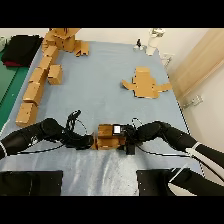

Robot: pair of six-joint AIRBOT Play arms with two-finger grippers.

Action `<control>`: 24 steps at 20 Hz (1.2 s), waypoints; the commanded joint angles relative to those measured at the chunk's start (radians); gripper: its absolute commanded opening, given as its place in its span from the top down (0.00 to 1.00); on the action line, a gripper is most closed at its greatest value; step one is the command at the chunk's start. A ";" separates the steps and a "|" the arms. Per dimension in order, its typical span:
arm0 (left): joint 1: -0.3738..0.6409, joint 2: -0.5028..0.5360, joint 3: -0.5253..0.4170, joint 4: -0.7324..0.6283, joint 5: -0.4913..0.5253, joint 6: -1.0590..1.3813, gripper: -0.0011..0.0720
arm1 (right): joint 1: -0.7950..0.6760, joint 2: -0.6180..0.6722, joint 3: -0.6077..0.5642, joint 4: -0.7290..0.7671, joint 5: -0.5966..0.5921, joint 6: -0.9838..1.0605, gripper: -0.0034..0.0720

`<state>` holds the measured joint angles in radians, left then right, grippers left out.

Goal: Fold the box.

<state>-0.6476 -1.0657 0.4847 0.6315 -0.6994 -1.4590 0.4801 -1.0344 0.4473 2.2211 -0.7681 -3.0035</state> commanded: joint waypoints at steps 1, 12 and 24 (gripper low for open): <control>-0.013 0.000 0.026 -0.022 0.007 0.008 0.97 | 0.000 0.000 0.000 0.000 0.000 0.000 0.36; 0.065 0.000 0.102 0.112 -0.138 -0.079 0.72 | 0.000 0.000 0.000 0.000 0.000 0.000 0.36; 0.068 0.000 0.134 0.018 -0.209 0.025 0.38 | 0.000 0.000 0.000 0.000 0.000 0.000 0.36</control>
